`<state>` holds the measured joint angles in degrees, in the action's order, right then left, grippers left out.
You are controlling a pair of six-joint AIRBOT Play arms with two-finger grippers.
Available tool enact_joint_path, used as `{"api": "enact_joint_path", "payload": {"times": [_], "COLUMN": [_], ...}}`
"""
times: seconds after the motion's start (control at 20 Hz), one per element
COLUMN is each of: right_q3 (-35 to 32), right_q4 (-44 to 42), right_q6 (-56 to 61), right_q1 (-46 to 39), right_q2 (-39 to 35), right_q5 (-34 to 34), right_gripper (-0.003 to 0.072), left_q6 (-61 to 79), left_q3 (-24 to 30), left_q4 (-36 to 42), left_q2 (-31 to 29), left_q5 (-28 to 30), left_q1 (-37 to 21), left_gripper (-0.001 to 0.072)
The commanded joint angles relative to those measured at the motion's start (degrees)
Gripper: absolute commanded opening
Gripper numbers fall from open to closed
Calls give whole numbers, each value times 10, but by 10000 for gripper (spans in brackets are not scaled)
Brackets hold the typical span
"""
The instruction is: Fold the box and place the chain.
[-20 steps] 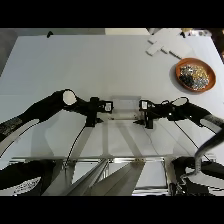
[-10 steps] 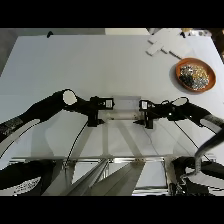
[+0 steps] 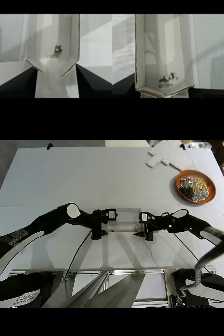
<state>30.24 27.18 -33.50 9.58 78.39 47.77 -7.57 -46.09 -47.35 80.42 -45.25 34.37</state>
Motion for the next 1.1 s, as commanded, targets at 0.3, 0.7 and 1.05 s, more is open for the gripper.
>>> {"api": "enact_joint_path", "payload": {"times": [0.3,0.7,1.05], "right_q3": [0,0,0], "right_q4": [0,0,0], "right_q6": [0,0,0], "right_q1": [0,0,0], "right_q2": [0,0,0], "right_q5": [0,0,0], "right_gripper": [429,429,429], "left_q6": [2,14,75], "left_q3": [0,0,0], "left_q4": [-1,-55,-34], "left_q2": [9,6,2], "left_q5": [69,28,43], "left_q1": [7,7,7], "left_gripper": [332,352,343]}}
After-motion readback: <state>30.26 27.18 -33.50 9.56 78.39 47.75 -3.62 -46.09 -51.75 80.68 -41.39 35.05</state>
